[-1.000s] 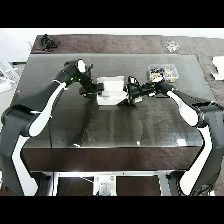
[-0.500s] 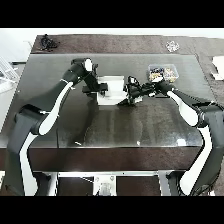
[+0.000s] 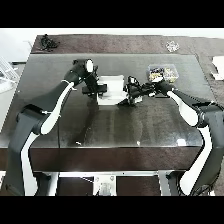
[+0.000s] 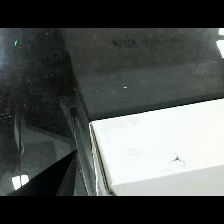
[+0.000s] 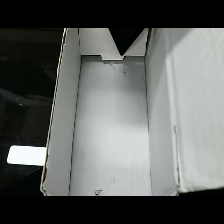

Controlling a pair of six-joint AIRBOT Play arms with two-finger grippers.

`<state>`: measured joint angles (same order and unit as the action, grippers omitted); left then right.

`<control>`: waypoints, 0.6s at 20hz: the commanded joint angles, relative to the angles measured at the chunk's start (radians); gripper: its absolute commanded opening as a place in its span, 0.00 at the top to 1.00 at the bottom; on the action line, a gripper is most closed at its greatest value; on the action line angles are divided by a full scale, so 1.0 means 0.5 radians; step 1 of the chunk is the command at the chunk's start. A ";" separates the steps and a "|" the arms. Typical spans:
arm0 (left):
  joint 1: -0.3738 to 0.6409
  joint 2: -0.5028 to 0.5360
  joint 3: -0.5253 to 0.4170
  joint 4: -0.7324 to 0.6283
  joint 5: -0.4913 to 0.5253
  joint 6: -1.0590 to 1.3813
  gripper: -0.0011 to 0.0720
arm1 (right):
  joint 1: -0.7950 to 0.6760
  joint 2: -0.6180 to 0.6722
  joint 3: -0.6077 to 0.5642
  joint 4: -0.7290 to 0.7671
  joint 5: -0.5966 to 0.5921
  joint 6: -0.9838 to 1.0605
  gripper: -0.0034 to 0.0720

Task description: Fold the box and place the chain.

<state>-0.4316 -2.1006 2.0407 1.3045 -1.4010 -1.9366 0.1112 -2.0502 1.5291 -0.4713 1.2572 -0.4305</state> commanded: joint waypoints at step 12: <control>-0.038 -0.027 0.040 0.042 0.006 0.018 0.76 | 0.000 0.001 0.000 0.000 0.001 0.000 0.17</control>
<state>-0.4473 -2.1128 2.0556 1.3193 -1.4048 -1.9335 0.1112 -2.0502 1.5291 -0.4713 1.2568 -0.4305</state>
